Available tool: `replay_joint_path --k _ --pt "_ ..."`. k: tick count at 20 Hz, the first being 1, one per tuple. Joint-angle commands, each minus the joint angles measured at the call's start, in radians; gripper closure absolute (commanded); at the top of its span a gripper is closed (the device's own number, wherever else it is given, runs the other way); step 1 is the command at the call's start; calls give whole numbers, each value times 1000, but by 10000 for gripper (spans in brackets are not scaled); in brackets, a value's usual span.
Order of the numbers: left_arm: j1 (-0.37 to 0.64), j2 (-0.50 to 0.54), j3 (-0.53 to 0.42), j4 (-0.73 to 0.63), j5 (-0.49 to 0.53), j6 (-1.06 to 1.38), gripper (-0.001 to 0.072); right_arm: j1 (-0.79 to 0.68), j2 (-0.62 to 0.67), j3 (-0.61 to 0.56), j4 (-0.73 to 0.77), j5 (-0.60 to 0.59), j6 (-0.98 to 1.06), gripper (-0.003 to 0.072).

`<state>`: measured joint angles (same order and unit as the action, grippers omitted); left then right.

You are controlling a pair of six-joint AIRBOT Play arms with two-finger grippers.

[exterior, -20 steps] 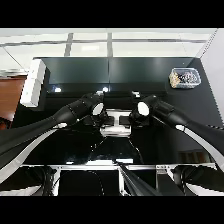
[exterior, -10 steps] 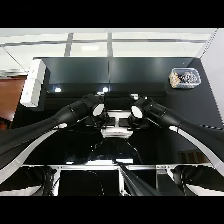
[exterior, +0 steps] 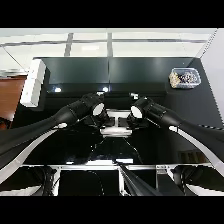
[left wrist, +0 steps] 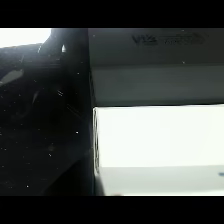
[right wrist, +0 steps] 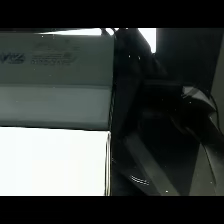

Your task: Fold the box and place the chain.

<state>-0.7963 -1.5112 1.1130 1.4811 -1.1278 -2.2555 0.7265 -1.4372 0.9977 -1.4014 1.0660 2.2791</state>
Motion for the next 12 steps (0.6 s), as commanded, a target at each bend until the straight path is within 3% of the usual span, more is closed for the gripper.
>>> replay_joint_path --k 1,3,8,10,12 --pt "1 -1 1 -1 1 0 688 0 3 2 17 -11 2 627" --pt "1 -1 1 -1 1 1 687 0 20 8 21 -10 -14 212" --pt "1 -1 1 -1 1 1 688 -5 219 29 -38 110 -150 196" --pt "1 -1 1 -1 1 1 688 -10 329 29 -192 195 -149 196" --pt "1 -1 1 -1 1 1 687 -19 401 28 -461 293 -149 196"
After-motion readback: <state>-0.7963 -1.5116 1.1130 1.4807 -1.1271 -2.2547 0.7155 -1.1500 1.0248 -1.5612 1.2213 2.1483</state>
